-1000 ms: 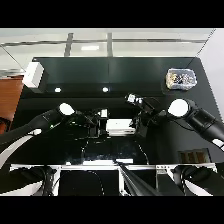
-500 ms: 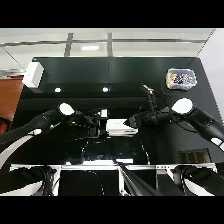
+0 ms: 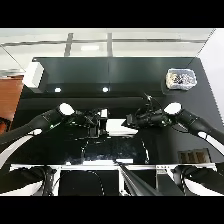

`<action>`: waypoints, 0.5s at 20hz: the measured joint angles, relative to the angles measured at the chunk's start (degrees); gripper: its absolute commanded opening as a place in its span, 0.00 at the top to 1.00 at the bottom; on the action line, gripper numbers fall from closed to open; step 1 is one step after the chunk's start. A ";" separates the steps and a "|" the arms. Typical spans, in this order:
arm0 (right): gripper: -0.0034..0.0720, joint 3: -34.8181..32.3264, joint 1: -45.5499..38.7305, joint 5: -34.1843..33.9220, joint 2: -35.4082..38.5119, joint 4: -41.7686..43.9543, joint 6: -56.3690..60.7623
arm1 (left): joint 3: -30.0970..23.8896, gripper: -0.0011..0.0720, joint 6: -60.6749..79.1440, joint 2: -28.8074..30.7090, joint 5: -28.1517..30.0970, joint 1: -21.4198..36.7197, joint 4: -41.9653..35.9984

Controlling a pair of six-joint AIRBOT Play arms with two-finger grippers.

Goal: Fold the box and place the chain.

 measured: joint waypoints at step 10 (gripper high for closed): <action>0.93 1.36 -3.04 4.57 2.60 -5.29 -5.51 | 0.00 0.59 0.02 0.00 0.07 0.00 -0.04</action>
